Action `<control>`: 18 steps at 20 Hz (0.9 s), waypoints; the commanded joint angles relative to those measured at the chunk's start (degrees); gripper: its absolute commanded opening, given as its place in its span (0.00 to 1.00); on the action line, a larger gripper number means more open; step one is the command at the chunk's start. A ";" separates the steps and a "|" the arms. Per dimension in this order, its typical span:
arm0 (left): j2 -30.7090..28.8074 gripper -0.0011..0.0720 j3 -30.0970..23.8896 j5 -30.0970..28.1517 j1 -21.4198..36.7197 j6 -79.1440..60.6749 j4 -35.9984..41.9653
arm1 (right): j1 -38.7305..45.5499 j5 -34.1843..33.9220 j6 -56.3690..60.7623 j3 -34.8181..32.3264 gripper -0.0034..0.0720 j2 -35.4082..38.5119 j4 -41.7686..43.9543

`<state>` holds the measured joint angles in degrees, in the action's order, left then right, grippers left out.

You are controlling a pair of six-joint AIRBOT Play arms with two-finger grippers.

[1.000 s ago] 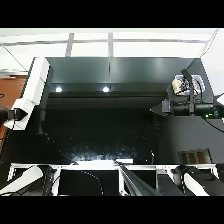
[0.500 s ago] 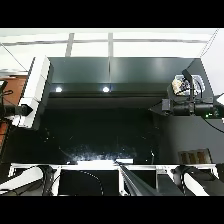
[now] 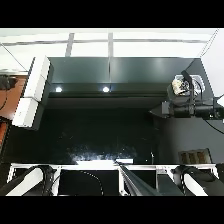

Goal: Fold the box and place the chain.

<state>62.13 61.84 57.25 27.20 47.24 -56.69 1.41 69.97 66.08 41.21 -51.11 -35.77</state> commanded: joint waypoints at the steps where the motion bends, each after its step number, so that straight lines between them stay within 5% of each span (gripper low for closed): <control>1: -4.52 0.05 0.94 10.34 -10.29 3.54 6.56 | -3.43 -7.69 3.30 -1.62 0.10 7.23 -13.79; 5: -15.37 0.05 -14.64 -0.24 -21.68 6.91 4.66 | -4.15 -15.41 19.12 -6.43 0.10 16.44 -36.26; 8: -23.65 0.06 -26.38 -11.76 -23.50 7.06 3.61 | -4.15 -16.90 20.52 -7.37 0.10 16.94 -41.55; 18: -24.41 0.06 -28.35 -10.38 -21.75 7.21 3.17 | -4.15 -15.87 20.52 -7.37 0.10 16.94 -41.18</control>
<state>38.00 33.95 47.27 5.50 54.41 -53.49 -2.70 54.28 86.26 33.87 -34.24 -76.38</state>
